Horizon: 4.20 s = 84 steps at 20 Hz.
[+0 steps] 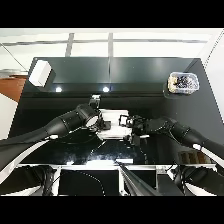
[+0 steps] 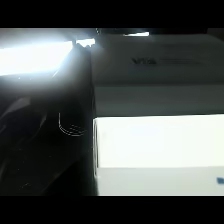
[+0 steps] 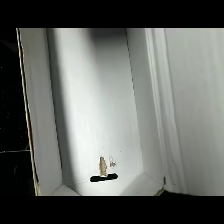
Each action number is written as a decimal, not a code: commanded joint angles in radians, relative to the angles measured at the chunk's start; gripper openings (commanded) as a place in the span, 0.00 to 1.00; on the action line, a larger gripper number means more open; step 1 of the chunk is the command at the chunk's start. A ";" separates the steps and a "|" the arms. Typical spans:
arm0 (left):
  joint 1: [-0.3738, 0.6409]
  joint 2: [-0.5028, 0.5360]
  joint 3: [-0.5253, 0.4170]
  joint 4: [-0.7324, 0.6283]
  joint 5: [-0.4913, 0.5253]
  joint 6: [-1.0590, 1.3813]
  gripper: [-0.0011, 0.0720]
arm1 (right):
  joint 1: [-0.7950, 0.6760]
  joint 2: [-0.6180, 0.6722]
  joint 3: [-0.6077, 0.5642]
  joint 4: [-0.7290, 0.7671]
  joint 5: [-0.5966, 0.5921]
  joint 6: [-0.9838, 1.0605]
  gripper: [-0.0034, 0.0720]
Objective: Fold the box and place the chain.
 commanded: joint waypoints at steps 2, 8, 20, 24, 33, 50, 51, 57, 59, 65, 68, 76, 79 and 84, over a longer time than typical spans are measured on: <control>-0.004 0.000 0.001 -0.015 -0.001 0.003 0.11 | 0.001 0.001 -0.001 0.001 0.005 -0.001 0.66; 0.000 0.001 0.002 -0.016 -0.032 0.002 0.53 | 0.001 0.000 -0.001 0.001 0.005 -0.001 0.66; 0.001 0.001 0.001 -0.014 0.006 0.003 0.05 | 0.000 0.035 0.000 -0.022 0.009 0.000 0.97; 0.003 0.003 0.000 -0.007 -0.026 0.011 0.05 | -0.004 0.146 0.000 -0.128 0.000 0.006 0.97; 0.005 0.002 0.000 0.030 -0.045 0.018 0.05 | -0.003 0.152 -0.002 -0.177 -0.059 0.005 0.96; 0.005 -0.003 0.000 0.018 -0.043 0.018 0.05 | 0.020 0.109 -0.002 0.020 0.025 0.078 0.29; 0.004 -0.003 0.000 0.018 -0.043 0.018 0.05 | 0.024 0.103 -0.002 0.032 0.041 0.078 0.29; 0.005 -0.003 0.000 0.018 -0.044 0.018 0.05 | 0.082 0.072 -0.002 0.024 0.094 0.108 0.29; 0.005 -0.003 0.000 0.018 -0.044 0.018 0.05 | 0.082 0.072 -0.002 0.025 0.092 0.108 0.29; 0.005 -0.003 0.000 0.018 -0.045 0.018 0.05 | 0.082 0.072 -0.002 0.024 0.093 0.111 0.51; 0.005 -0.003 0.000 0.018 -0.045 0.018 0.05 | 0.082 0.072 -0.002 0.024 0.094 0.111 0.55; 0.005 -0.003 0.000 0.018 -0.045 0.018 0.05 | 0.081 0.072 -0.002 0.023 0.097 0.119 0.27; 0.005 -0.003 0.000 0.019 -0.045 0.018 0.05 | 0.079 0.084 -0.001 -0.016 0.100 0.145 0.06; 0.005 -0.003 0.000 0.019 -0.045 0.018 0.05 | -0.118 0.275 -0.001 -0.173 -0.103 0.558 0.07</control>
